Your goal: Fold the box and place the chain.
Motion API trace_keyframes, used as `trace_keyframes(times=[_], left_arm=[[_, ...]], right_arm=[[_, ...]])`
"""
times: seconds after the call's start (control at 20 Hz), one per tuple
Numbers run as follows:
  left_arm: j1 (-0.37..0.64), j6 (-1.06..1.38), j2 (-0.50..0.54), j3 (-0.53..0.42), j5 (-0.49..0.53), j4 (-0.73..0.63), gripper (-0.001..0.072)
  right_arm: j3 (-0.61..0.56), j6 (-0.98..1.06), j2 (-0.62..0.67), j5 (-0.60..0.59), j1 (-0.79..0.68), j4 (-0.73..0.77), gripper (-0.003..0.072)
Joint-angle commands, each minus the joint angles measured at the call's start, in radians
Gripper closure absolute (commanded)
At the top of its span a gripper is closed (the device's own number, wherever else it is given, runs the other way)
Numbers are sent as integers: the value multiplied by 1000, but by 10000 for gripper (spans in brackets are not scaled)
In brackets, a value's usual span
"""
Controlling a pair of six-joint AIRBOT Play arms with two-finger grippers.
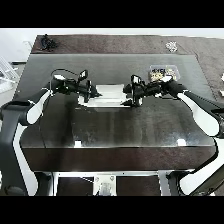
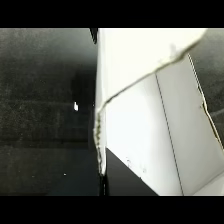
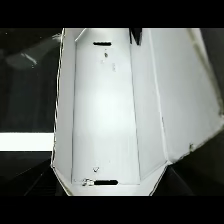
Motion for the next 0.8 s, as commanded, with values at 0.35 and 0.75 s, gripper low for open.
trace_keyframes(times=[0.35,0.75], left_arm=[[0,0,-1,0,5,0,687],[0,0,-1,0,5,0,687]], right_arm=[[93,-9,-92,32,34,-19,-33],[122,-27,-114,28,32,-17,-33]])
